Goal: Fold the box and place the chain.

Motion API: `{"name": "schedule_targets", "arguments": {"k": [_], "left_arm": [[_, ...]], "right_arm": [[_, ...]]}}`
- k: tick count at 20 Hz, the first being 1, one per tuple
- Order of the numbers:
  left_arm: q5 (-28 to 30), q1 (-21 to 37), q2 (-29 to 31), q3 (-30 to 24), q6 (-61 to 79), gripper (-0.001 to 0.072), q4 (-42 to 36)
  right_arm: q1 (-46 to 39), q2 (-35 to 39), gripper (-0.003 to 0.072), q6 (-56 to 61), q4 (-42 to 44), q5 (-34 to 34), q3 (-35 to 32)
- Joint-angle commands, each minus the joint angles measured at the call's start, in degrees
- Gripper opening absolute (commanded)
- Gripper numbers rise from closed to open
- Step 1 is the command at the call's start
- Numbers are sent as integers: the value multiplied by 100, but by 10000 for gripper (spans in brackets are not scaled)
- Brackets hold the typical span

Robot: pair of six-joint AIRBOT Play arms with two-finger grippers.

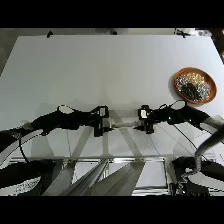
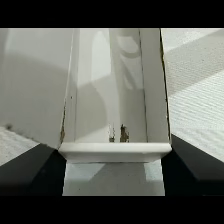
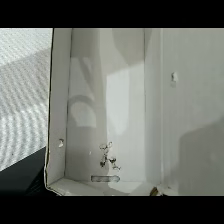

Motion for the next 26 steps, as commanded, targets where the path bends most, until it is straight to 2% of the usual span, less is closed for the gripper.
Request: {"name": "schedule_targets", "arguments": {"k": [1,23,25,26], "left_arm": [[105,-79,-2,2,9,200,-24],[144,-111,7,2,4,209,-24],[144,-111,7,2,4,209,-24],[144,-111,7,2,4,209,-24]], "right_arm": [[2,2,384,2,2,0,0],[2,2,381,4,17,13,-2],[2,2,264,4,-15,-92,-2],[2,2,259,7,2,-66,-2]]}}
